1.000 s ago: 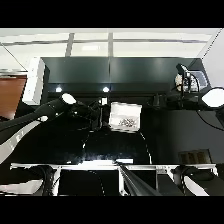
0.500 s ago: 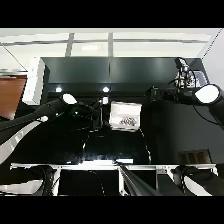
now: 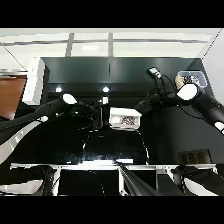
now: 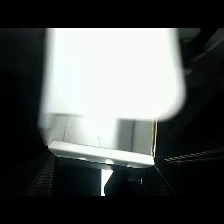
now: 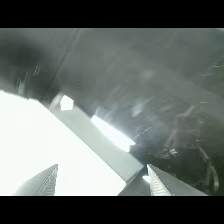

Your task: Fold the box and place the chain.

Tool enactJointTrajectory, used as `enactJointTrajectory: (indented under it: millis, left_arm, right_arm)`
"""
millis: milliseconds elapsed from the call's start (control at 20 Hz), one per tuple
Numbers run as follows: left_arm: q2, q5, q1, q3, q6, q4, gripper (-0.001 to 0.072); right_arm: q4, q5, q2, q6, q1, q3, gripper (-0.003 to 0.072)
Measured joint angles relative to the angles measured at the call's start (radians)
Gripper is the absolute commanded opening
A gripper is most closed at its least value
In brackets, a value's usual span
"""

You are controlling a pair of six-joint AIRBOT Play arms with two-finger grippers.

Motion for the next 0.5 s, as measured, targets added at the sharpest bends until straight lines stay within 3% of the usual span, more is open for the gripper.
enactJointTrajectory:
  millis: [200, 450, 500]
  left_arm:
    - [0.000, 0.000, 0.000, 0.000, 0.000, 0.000, 0.0480]
    - [0.000, 0.002, -0.003, 0.000, 0.000, 0.005, 0.0484]
    - [0.000, 0.002, -0.003, 0.000, 0.000, 0.005, 0.0483]
  right_arm:
    - [-0.016, 0.145, 0.016, -0.298, 0.019, 0.012, 0.0602]
    - [0.025, 0.164, 0.022, -0.502, 0.039, 0.011, 0.0601]
    - [0.032, 0.160, 0.022, -0.524, 0.042, 0.006, 0.0564]
